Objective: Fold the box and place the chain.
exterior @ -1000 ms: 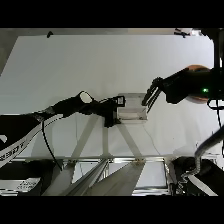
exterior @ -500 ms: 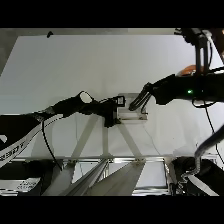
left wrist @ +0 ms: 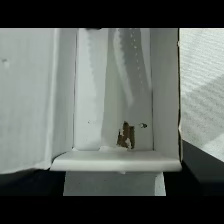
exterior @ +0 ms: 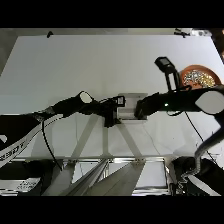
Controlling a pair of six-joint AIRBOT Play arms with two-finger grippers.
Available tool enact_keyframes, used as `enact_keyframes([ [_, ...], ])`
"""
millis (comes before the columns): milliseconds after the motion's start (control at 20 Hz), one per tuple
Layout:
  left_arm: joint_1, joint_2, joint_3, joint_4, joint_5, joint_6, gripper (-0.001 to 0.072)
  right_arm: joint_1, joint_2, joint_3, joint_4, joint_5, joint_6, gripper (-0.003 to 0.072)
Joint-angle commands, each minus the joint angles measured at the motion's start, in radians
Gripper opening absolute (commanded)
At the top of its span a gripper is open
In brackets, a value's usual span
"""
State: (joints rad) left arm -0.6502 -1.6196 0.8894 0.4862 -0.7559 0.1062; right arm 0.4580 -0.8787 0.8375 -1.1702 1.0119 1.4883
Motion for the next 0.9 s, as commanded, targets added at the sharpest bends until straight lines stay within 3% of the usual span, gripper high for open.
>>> enact_keyframes([
  [0,0.0,0.001,0.0,0.0,0.0,0.0,0.0272,0.076,-0.047,-0.087,0.0,-0.108,0.018,0.0008],
  [250,0.0,0.001,0.0,0.0,0.0,0.0,0.0272,0.116,-0.175,-0.094,-0.01,-0.208,0.056,0.0008],
  [500,0.0,0.001,0.0,0.0,0.0,0.0,0.0272,0.116,-0.27,-0.094,-0.01,-0.212,0.056,0.0012],
  [700,0.0,0.001,0.0,0.0,0.0,0.0,0.0272,0.116,-0.311,-0.094,-0.011,-0.212,0.056,0.0085],
  [750,0.0,0.001,0.0,0.0,0.0,0.0,0.0272,0.116,-0.314,-0.094,-0.011,-0.213,0.057,0.019],
  [850,0.0,0.001,0.0,0.0,0.0,0.0,0.0272,0.116,-0.314,-0.094,-0.011,-0.216,0.057,0.0205],
])
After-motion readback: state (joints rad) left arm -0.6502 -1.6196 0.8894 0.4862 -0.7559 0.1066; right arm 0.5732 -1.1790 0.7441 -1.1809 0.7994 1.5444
